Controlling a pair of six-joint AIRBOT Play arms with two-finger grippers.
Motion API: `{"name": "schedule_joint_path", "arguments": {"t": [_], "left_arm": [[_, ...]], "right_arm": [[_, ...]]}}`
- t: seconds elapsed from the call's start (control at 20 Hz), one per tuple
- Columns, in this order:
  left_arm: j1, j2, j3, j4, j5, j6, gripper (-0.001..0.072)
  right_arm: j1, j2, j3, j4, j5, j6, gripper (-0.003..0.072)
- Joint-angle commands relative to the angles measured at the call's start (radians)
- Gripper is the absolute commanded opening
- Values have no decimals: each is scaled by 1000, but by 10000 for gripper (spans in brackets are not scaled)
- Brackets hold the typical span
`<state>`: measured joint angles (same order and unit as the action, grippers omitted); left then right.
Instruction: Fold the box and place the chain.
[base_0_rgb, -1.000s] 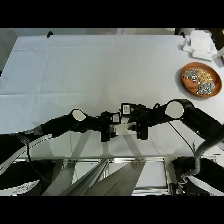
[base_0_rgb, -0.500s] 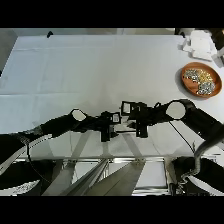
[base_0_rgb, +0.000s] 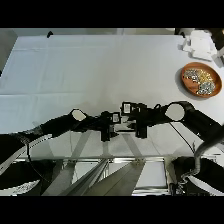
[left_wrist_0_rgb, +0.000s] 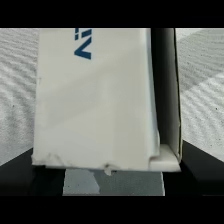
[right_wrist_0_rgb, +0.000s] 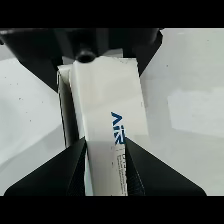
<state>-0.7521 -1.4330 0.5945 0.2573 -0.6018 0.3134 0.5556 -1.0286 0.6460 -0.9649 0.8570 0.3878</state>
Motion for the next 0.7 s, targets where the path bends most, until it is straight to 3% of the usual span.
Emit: {"name": "schedule_joint_path", "arguments": {"t": [0.0, 0.3, 0.65], "left_arm": [[0, 1, 0, 1, -1, 1, 315], [0, 1, 0, 1, -1, 1, 315], [0, 1, 0, 1, -1, 1, 315]], "right_arm": [[0, 19, -13, -3, -6, 0, 220], [26, 77, -95, -8, -49, 0, 218], [44, 77, -98, 1, -55, 7, 219]]}}
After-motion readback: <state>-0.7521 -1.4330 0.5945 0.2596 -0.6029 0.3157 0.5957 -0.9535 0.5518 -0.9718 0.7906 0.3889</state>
